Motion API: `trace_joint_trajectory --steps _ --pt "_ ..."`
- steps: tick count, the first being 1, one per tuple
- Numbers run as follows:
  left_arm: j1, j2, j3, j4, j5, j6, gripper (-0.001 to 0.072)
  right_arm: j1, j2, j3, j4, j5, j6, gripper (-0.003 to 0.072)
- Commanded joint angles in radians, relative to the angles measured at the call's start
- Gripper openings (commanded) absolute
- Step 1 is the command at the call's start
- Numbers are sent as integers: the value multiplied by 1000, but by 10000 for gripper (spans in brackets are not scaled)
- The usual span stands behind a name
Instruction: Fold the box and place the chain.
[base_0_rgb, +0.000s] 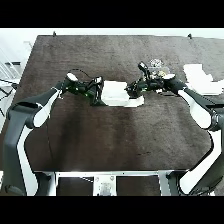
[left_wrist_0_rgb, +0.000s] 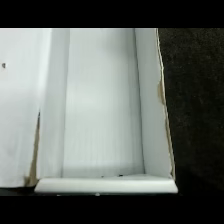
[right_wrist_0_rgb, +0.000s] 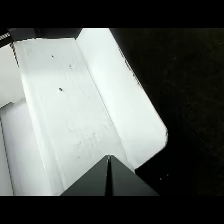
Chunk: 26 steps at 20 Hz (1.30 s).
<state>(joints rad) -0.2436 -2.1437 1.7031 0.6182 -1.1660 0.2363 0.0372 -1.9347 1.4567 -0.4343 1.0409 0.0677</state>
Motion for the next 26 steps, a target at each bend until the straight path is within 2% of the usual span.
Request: trace_joint_trajectory --steps 1,5,9,10,11,12,17,22,26 --pt "1 0 0 -1 3 0 457 1 0 6 -14 -2 0 20" --pt "1 0 0 -1 3 0 457 1 47 14 -12 -1 -72 20" --pt "1 0 0 -1 3 0 457 -11 126 13 -46 -1 -59 21" --pt "1 0 0 -1 3 0 457 -17 146 12 -74 0 -45 117" --pt "1 0 0 -1 3 0 457 -24 162 12 -109 11 -37 423" --pt "1 0 0 -1 3 0 457 -34 177 12 -138 44 -37 573" --pt "1 0 0 -1 3 0 457 -94 209 9 -235 253 -38 573" --pt "1 0 0 -1 3 0 457 -61 205 -33 -365 246 -106 572" --pt "1 0 0 -2 3 0 457 -4 201 -65 -403 174 -132 572"
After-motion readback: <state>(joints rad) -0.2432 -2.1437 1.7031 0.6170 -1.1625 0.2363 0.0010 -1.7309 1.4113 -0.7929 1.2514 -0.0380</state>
